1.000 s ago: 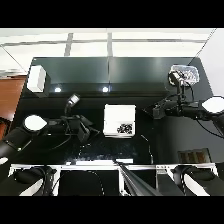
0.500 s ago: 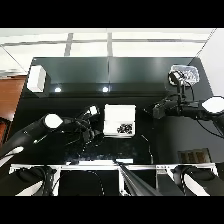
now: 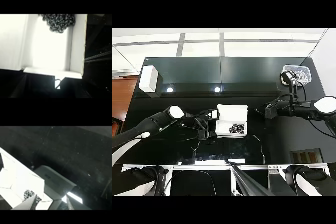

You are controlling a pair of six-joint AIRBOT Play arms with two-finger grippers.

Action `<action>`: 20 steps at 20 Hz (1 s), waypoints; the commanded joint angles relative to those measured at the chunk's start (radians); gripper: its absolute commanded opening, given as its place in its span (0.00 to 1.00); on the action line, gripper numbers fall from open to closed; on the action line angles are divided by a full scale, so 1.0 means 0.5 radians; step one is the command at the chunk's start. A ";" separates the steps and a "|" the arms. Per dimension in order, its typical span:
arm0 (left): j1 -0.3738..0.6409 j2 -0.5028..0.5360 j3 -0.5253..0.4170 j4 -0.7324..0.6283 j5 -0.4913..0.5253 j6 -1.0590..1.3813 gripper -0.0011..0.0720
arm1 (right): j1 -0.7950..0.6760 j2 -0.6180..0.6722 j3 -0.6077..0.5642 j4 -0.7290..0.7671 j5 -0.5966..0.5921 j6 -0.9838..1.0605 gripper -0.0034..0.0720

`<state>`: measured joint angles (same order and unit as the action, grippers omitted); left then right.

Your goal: Fold the box and place the chain.

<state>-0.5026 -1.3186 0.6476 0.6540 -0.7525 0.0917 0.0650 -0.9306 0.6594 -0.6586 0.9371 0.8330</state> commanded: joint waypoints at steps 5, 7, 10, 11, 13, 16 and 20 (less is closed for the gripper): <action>0.008 -0.047 0.027 -0.098 -0.031 0.210 0.99 | -0.001 -0.002 -0.001 0.000 0.000 0.002 0.61; 0.007 -0.047 0.027 -0.144 -0.031 0.256 0.99 | -0.001 -0.002 -0.001 -0.001 -0.001 0.002 0.61; 0.006 -0.047 0.027 -0.144 -0.039 0.258 0.99 | -0.001 -0.002 -0.001 -0.001 -0.018 0.002 0.61; 0.001 -0.049 0.027 -0.144 -0.039 0.256 0.99 | -0.001 -0.002 -0.001 -0.001 -0.031 0.002 0.61; -0.010 -0.058 0.031 -0.137 -0.035 0.248 0.98 | -0.001 -0.002 -0.001 -0.001 -0.045 0.002 0.61; -0.009 -0.058 0.031 -0.137 -0.043 0.248 0.82 | -0.001 -0.002 -0.001 0.008 -0.050 0.002 0.61; -0.009 -0.058 0.031 -0.134 -0.128 0.240 0.56 | 0.002 -0.002 -0.001 0.034 -0.073 0.006 0.66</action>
